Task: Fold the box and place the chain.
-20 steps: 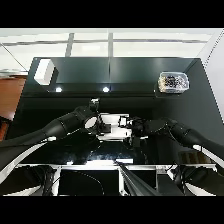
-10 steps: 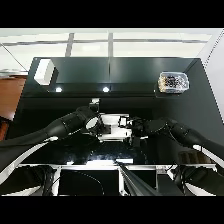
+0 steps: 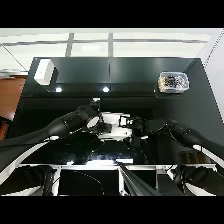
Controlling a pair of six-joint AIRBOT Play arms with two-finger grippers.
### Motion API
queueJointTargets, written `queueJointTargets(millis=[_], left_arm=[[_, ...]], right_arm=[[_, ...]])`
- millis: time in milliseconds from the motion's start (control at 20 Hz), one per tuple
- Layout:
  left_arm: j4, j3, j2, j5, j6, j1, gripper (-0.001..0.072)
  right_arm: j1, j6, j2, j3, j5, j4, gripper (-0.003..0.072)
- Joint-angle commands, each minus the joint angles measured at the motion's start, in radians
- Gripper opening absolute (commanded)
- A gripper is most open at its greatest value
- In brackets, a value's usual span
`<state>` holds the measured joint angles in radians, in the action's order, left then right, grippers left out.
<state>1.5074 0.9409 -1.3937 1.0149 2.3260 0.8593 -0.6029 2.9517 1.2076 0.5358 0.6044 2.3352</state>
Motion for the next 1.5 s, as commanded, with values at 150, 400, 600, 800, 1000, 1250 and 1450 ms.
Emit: queueJointTargets(millis=[150, 400, 600, 800, 1000, 1250, 1450], left_arm=[[0.004, 0.002, -0.001, 0.015, 0.002, -0.002, 0.0425], [0.029, 0.002, -0.002, 0.012, 0.002, -0.002, 0.0318], [0.028, 0.002, -0.002, 0.006, 0.0, -0.001, 0.0027], [0.028, 0.002, -0.002, 0.006, 0.0, -0.002, 0.0027], [0.029, 0.002, -0.001, 0.019, -0.007, -0.006, 0.0027], [0.027, -0.005, -0.001, 0.049, -0.006, -0.01, 0.0027], [0.029, -0.006, -0.002, 0.036, -0.002, -0.013, 0.0027]], right_arm=[[0.0, -0.001, -0.001, 0.0, 0.002, 0.002, 0.053], [0.0, -0.001, -0.001, 0.0, 0.001, 0.002, 0.0531], [0.0, -0.001, -0.001, 0.0, 0.002, 0.002, 0.0531], [0.0, -0.002, -0.002, 0.0, 0.002, 0.001, 0.0534], [0.0, -0.11, -0.079, 0.0, 0.027, -0.101, 0.0704], [0.0, -0.154, -0.183, 0.0, 0.156, -0.29, 0.0702], [0.0, -0.098, -0.179, 0.0, 0.063, -0.23, 0.0694]])
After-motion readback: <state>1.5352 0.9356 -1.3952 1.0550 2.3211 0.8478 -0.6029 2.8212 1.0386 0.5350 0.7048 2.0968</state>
